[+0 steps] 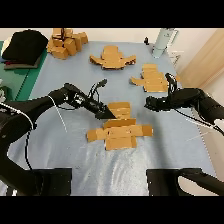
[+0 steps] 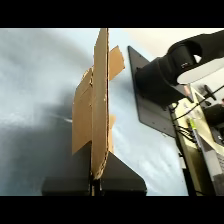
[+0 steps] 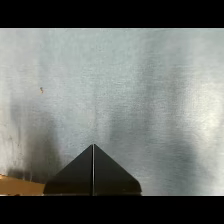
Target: Fold the box.
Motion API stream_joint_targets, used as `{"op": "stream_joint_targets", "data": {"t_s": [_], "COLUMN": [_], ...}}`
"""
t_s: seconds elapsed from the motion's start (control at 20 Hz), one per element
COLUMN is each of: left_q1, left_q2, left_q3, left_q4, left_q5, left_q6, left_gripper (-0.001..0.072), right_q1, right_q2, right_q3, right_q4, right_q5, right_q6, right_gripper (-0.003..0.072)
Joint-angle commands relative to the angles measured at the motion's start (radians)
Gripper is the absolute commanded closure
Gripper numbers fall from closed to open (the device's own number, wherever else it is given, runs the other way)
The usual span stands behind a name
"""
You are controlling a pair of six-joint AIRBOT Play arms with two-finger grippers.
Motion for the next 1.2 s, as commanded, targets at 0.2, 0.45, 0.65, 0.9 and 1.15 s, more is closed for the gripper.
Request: {"op": "stream_joint_targets", "data": {"t_s": [0.2,0.45,0.65,0.9,1.15], "left_q1": [-0.034,-0.061,-0.063,-0.063,-0.063], "left_q2": [0.048,0.115,0.128,0.124,0.118], "left_q3": [-0.092,-0.147,-0.167,-0.171,-0.171], "left_q4": [-0.009,-0.013,0.008,0.043,0.05], "left_q5": [0.116,0.202,0.214,0.217,0.216], "left_q6": [0.089,0.134,0.141,0.141,0.141], "left_gripper": [0.0698,0.0698,0.0698,0.0697,0.0697], "right_q1": [0.002,0.023,0.035,0.035,0.035], "right_q2": [-0.005,-0.005,-0.005,-0.005,-0.005], "right_q3": [0.001,0.001,0.0,-0.001,-0.001], "right_q4": [-0.003,-0.012,-0.022,-0.022,-0.027], "right_q5": [0.01,0.01,0.01,0.01,-0.001], "right_q6": [-0.009,-0.019,-0.019,-0.019,-0.019], "right_gripper": [0.0684,0.0684,0.0684,0.0683,0.0684]}}
